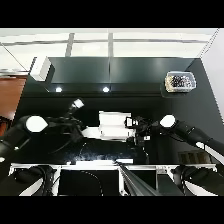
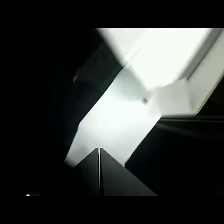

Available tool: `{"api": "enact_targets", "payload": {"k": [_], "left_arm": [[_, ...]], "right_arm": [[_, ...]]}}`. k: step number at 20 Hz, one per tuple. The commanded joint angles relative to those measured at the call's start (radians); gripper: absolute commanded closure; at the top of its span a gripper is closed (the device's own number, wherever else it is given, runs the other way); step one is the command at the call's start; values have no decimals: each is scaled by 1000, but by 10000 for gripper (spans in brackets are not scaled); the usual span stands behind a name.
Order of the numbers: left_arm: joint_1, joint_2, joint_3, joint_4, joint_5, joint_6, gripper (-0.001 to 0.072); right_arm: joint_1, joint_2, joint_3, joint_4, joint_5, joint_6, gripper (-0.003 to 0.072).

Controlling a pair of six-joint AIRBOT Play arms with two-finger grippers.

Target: Fold the box and place the chain.

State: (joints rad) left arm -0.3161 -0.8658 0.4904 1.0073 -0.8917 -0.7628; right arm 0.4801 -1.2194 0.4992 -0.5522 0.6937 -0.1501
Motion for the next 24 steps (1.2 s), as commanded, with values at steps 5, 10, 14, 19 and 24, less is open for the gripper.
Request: {"api": "enact_targets", "payload": {"k": [5,10,14,19,24], "left_arm": [[374,59,-5,58,-240,-443,682],[404,-43,-71,-128,-247,-560,682],[363,-216,-101,-372,-240,-408,683],[221,-364,-82,-391,-160,-388,684],[130,-393,-27,-407,-95,-388,684]], "right_arm": [[0,0,0,0,2,0,452],[0,0,0,0,2,0,452],[0,0,0,0,2,0,452],[0,0,0,0,2,0,452],[0,0,0,1,2,0,452]]}}
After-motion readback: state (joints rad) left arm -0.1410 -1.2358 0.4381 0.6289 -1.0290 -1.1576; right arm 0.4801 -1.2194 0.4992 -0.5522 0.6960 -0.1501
